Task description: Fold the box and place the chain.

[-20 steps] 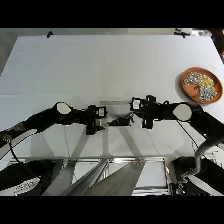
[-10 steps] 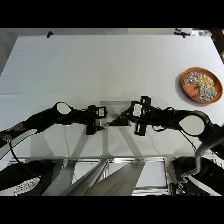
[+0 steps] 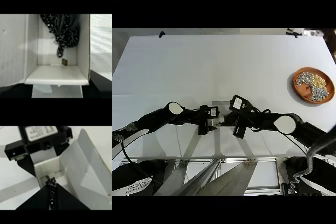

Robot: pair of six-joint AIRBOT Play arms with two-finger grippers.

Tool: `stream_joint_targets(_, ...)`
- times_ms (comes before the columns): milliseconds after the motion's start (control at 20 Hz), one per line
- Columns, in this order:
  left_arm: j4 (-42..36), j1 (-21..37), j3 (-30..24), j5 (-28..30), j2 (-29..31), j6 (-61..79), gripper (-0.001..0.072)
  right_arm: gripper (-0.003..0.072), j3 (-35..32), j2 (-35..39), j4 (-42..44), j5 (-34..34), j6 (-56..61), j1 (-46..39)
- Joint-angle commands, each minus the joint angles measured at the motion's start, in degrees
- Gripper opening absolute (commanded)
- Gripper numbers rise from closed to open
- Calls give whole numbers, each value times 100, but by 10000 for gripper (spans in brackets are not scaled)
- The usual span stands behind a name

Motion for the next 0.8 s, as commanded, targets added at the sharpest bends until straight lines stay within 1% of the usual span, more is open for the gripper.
stream_joint_targets(0,2,0,2,0,0,2,273,31,4,-597,575,-35,258,24)
stream_joint_targets(50,2,0,2,0,0,0,273,84,4,-638,667,-48,258,22)
stream_joint_targets(100,2,0,2,2,0,0,273,100,7,-643,704,-74,258,11)
stream_joint_targets(150,0,0,2,0,0,0,273,101,7,-643,789,-70,258,-42)
stream_joint_targets(200,2,2,2,2,0,2,273,128,7,-640,885,-52,258,-129)
stream_joint_targets(250,2,0,2,2,0,2,273,177,20,-640,997,9,262,-247)
stream_joint_targets(300,2,0,4,2,0,2,273,205,59,-640,1047,140,297,-369)
stream_joint_targets(400,0,0,4,2,0,0,273,218,168,-629,997,553,323,-605)
stream_joint_targets(450,2,0,2,2,0,2,273,286,240,-623,957,841,323,-726)
stream_joint_targets(600,0,0,2,0,0,0,273,292,461,-538,511,1943,350,-1213)
stream_joint_targets(750,0,0,2,2,0,2,273,292,503,-129,-459,2732,350,-1878)
